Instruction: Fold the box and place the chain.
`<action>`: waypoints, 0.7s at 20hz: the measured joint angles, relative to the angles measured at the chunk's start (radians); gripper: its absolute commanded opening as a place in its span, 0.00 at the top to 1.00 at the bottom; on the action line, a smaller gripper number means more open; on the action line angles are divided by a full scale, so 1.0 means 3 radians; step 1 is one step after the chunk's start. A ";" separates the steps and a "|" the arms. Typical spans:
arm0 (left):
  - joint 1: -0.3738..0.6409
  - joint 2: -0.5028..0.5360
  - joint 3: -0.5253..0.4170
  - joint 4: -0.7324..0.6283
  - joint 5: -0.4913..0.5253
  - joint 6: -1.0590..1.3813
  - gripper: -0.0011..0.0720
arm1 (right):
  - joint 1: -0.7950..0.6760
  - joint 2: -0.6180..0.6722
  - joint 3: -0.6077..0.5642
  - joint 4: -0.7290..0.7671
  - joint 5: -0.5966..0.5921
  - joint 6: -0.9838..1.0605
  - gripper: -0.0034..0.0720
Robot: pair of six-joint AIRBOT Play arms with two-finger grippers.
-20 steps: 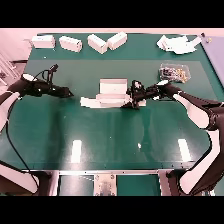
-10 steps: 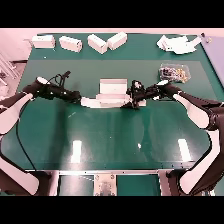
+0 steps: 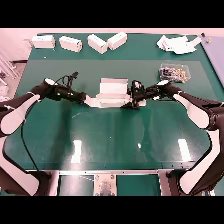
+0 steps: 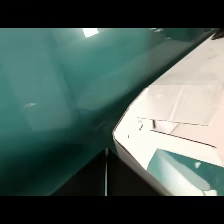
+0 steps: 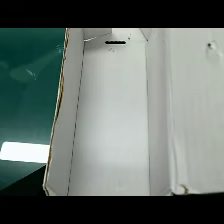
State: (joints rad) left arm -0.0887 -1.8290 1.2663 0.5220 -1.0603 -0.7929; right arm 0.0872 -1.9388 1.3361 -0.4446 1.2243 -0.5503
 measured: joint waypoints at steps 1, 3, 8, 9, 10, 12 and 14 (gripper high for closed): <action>-0.0004 0.0003 0.0001 -0.0080 -0.0022 0.0052 0.96 | -0.0001 0.0000 0.0000 0.0003 0.0000 0.0001 0.18; -0.0006 0.0001 0.0000 -0.0158 -0.0045 0.0128 0.96 | -0.0001 0.0000 0.0000 0.0003 0.0000 0.0001 0.18; -0.0018 0.0001 0.0000 -0.0333 -0.0064 0.0282 0.96 | -0.0001 0.0000 0.0000 0.0004 -0.0003 0.0003 0.18; -0.0025 0.0001 0.0000 -0.0362 -0.0064 0.0313 0.96 | -0.0001 0.0000 0.0000 0.0004 -0.0003 0.0003 0.18; -0.0038 0.0001 0.0000 -0.0383 -0.0056 0.0351 0.96 | -0.0001 0.0000 0.0000 0.0001 -0.0003 0.0003 0.18; -0.0071 0.0001 0.0000 -0.0420 -0.0020 0.0420 0.96 | -0.0001 0.0000 0.0000 -0.0001 -0.0001 0.0001 0.18; -0.0108 -0.0005 0.0001 -0.0458 0.0010 0.0474 0.96 | 0.0000 0.0000 0.0000 -0.0008 0.0001 -0.0003 0.18</action>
State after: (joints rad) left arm -0.1211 -1.8305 1.2667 0.3847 -1.0573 -0.6506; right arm 0.0872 -1.9388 1.3361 -0.4469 1.2247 -0.5510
